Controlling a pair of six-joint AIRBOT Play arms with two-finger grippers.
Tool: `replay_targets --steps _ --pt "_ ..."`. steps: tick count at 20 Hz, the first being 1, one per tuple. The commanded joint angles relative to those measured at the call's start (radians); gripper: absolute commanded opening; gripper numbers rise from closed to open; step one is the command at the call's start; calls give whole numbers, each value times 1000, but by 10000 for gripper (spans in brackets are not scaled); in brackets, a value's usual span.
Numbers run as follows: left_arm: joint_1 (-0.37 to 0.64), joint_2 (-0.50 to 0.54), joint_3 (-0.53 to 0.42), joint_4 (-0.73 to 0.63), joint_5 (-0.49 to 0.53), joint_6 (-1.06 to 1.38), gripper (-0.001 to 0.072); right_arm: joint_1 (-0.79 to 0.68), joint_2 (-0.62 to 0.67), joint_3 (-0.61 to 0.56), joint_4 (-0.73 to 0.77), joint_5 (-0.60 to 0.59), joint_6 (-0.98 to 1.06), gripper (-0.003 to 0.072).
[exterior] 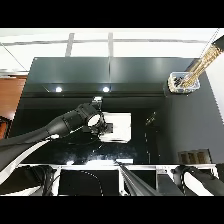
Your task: Fold the box and place the chain.
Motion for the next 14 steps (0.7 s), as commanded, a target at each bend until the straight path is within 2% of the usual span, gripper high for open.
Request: replay_targets --steps 1,7,14 --pt "1 0 1 0 -1 1 25 87 89 -27 70 46 -18 2" --pt "1 -1 1 1 3 1 25 263 98 -28 221 243 -82 2" --pt "1 -1 1 1 3 1 25 463 97 -28 226 241 -82 2"
